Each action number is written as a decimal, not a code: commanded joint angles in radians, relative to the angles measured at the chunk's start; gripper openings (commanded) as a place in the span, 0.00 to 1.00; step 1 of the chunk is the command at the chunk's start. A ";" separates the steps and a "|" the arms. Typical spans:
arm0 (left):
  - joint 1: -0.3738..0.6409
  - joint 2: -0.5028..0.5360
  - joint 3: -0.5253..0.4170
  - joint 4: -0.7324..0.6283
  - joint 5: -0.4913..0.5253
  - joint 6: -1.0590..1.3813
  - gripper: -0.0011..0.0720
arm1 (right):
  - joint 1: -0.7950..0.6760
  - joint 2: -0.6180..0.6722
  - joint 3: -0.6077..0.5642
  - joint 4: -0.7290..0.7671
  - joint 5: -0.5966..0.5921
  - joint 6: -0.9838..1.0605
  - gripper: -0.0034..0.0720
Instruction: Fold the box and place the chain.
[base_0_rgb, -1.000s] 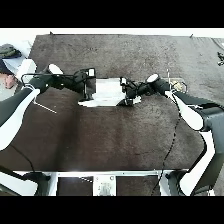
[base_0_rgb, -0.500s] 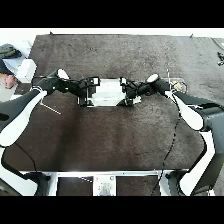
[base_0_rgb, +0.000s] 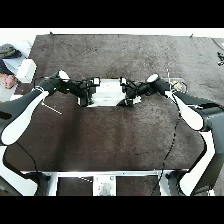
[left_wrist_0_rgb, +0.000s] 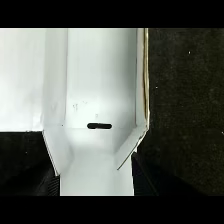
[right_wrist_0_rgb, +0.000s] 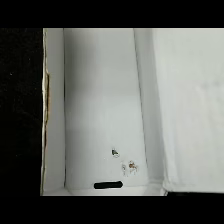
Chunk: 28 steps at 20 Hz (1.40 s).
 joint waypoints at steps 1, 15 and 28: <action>0.000 0.000 0.000 -0.018 0.002 0.000 0.53 | 0.001 0.000 0.000 0.000 0.000 0.000 0.45; -0.004 -0.038 0.000 -0.155 -0.003 0.034 0.23 | 0.001 0.000 0.000 0.000 0.000 0.000 0.45; -0.014 -0.044 0.000 -0.245 -0.001 0.088 0.33 | 0.000 0.000 0.000 0.000 0.000 0.000 0.45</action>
